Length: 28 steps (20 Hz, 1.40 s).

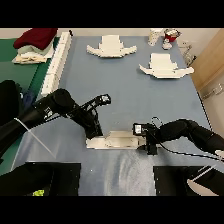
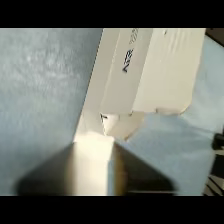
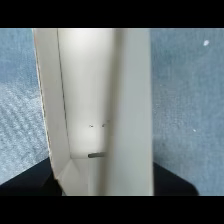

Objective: Fold the box.

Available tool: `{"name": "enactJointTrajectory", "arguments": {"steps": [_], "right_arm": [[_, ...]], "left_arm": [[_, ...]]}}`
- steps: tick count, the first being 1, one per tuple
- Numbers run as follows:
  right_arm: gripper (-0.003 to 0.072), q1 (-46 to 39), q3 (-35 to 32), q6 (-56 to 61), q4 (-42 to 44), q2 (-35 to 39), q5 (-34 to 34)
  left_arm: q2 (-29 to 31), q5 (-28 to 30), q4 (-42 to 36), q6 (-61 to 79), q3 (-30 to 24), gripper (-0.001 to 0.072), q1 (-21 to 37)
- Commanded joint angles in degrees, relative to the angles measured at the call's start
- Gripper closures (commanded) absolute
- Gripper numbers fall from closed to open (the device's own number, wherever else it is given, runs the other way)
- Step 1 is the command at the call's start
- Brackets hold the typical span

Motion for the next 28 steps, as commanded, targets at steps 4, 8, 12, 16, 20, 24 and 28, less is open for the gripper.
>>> {"name": "enactJointTrajectory", "arguments": {"steps": [4, 8, 12, 16, 20, 24, 28], "right_arm": [[0.0244, 0.0, 0.0, 0.0, 0.0, 0.0, 0.1], [0.0244, 0.0, 0.0, 0.0, 0.0, 0.0, 0.1], [0.0244, 0.0, 0.0, 0.0, 0.0, 0.0, 0.1], [0.0244, 0.0, 0.0, 0.0, 0.0, 0.0, 0.1], [0.0244, 0.0, 0.0, 0.0, 0.0, 0.0, 0.1], [0.0244, 0.0, 0.0, 0.0, 0.0, 0.0, 0.1], [0.0244, 0.0, 0.0, 0.0, -0.1, 0.0, 0.1]], "left_arm": [[1.3, -8.6, -5.3, -19.0, -2.1, 0.0695, -3.9], [1.2, 7.8, -21.8, -18.7, -3.2, 0.0695, -11.6], [-2.6, 12.9, -24.9, -22.4, -0.1, 0.0695, -7.4], [-10.1, 15.8, -25.2, -26.4, 0.5, 0.0695, -3.6], [-16.7, 15.8, -25.6, -26.9, 0.5, 0.0695, -3.4], [-18.8, 16.1, -27.7, -26.2, 0.7, 0.0695, -3.4], [-18.7, 16.4, -27.6, -24.0, 1.8, 0.0695, -3.3]]}}
